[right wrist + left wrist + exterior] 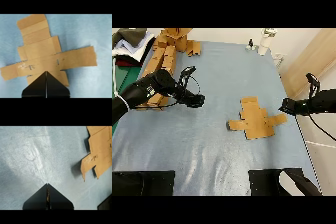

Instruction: Fold the box.

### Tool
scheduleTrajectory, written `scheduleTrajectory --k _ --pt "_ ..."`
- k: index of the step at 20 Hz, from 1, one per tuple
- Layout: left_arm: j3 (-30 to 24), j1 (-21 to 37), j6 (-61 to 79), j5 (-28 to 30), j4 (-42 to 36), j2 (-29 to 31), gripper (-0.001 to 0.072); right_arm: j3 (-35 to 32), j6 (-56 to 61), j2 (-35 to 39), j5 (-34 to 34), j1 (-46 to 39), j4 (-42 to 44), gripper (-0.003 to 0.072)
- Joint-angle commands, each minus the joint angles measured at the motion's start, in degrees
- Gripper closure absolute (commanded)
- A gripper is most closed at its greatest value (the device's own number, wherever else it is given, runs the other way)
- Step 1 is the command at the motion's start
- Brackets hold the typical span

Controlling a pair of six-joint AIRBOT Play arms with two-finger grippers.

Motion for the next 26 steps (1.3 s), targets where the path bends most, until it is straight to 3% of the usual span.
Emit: scheduleTrajectory --k 1,9,15,16,17,18,23,26 --pt "0.0 0.0 0.0 0.0 0.0 0.0 0.0698 0.2 3.3 1.0 -3.3 0.0 1.9 0.0682" --pt "0.0 0.0 0.0 0.0 0.0 0.0 0.0698 0.2 5.8 0.8 0.0 0.0 -2.4 0.0681" --pt "0.1 0.0 -0.1 1.0 -0.5 0.0 0.0698 0.2 7.7 0.8 6.7 0.0 -12.4 0.0668" --pt "0.1 0.0 0.0 1.6 -0.5 0.0 0.0698 0.2 7.8 0.6 8.6 -0.2 -13.6 0.0470" --pt "0.1 0.0 0.0 2.2 -0.5 0.0 0.0698 0.2 7.8 0.0 10.3 -0.4 -14.8 0.0218" --pt "0.1 0.0 0.0 2.7 -0.5 0.0 0.0698 0.5 7.8 -1.5 11.2 -0.8 -15.5 0.0160" --pt "0.1 0.0 -0.1 3.0 -2.3 0.0 0.0698 5.5 4.7 -16.3 9.9 -1.4 -15.5 0.0160" --pt "0.1 0.0 -0.1 3.0 -4.8 0.0 0.0698 9.5 1.9 -24.0 -0.4 -1.8 -15.5 0.0167"
